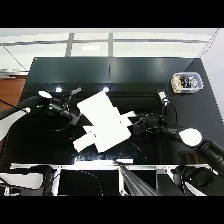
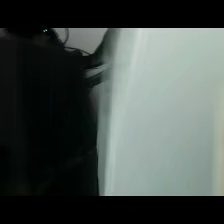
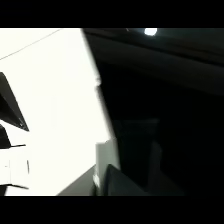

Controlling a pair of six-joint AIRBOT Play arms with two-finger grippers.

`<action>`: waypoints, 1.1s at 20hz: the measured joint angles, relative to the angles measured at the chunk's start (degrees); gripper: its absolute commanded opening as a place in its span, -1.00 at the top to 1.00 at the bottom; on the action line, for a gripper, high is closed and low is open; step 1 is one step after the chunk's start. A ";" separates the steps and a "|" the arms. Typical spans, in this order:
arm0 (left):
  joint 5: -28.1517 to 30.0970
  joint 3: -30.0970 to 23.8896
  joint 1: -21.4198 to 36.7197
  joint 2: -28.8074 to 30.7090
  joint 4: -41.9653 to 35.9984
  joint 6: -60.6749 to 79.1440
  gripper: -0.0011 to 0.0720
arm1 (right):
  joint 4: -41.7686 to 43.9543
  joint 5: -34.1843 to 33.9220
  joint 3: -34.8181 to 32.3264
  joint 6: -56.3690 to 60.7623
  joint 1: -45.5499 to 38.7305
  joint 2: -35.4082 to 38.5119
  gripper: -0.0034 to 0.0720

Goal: Fold the box and place the chain.

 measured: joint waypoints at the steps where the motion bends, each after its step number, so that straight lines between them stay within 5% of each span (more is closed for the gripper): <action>1: 0.00 0.20 -0.02 -0.02 0.00 0.00 0.90 | -0.22 0.96 0.02 -0.02 -0.44 0.07 -0.71; 10: 2.64 0.76 -5.73 9.31 7.21 0.00 0.91 | -22.77 26.97 7.37 -0.02 -18.71 3.08 -0.70; 15: 17.62 0.22 -17.64 17.59 14.51 6.80 0.89 | -27.28 35.91 9.11 0.87 -23.26 3.37 -0.71; 22: 30.84 -0.02 -26.16 14.40 17.57 13.92 0.89 | -28.63 37.07 8.76 -11.45 -21.20 3.41 -0.70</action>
